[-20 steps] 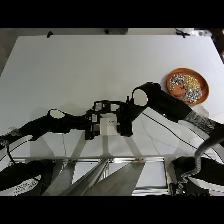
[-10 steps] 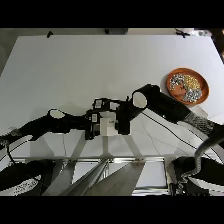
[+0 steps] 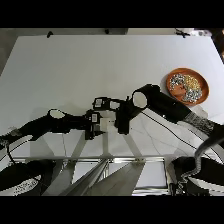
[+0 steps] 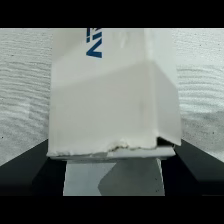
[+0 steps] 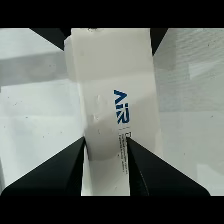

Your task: Fold the box and place the chain.

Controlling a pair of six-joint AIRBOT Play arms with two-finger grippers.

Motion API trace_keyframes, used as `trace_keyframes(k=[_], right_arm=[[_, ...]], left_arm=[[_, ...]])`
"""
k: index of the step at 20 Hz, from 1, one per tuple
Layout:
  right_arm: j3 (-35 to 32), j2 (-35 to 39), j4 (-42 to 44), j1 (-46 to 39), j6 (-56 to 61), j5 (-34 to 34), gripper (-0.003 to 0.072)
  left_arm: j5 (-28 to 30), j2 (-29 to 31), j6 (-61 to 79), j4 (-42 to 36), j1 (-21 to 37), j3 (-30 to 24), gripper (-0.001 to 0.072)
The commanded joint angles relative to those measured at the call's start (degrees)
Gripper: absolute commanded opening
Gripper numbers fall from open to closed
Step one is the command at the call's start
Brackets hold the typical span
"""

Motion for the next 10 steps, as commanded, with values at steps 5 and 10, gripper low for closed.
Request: trace_keyframes(k=[5, 10], right_arm=[[0.0, 2.0, -0.3, 0.0, 0.0, -1.3, 0.0216], [0.0, 2.0, -2.8, -0.1, 0.1, -3.2, 0.0213]], left_arm=[[0.0, 0.0, 0.0, 0.0, 0.0, 0.0, 0.0112], [0.0, 0.0, 0.0, 0.0, 0.0, 0.0, 0.0112]])
